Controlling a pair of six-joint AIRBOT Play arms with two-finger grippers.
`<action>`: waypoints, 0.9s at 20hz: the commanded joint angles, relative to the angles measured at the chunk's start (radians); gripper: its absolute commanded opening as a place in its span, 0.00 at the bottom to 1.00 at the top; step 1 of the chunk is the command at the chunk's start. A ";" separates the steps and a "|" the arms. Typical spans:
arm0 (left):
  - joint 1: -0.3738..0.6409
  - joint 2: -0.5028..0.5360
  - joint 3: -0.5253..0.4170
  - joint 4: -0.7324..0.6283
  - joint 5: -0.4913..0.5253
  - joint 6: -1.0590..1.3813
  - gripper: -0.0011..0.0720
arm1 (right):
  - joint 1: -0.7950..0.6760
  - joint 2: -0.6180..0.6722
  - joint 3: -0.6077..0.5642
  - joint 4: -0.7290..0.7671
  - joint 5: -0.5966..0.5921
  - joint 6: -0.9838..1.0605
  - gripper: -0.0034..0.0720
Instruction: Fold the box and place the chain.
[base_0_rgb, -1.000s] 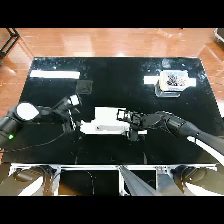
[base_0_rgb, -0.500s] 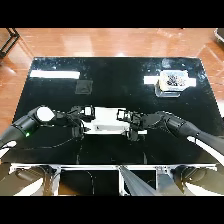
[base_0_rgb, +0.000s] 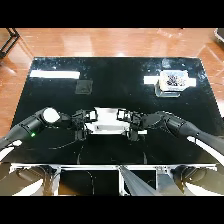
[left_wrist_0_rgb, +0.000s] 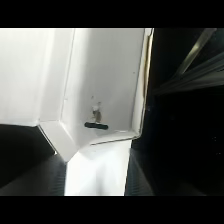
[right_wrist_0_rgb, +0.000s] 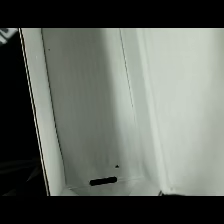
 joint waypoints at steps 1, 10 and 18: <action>-0.009 -0.002 0.005 -0.002 -0.008 0.004 0.65 | 0.000 0.001 0.000 0.000 0.000 0.000 0.52; -0.013 -0.002 0.012 0.000 0.021 0.008 0.50 | 0.000 0.001 0.000 0.000 0.000 0.000 0.52; -0.066 -0.002 0.012 -0.008 0.067 0.034 0.41 | 0.000 0.001 0.000 0.000 0.000 0.000 0.52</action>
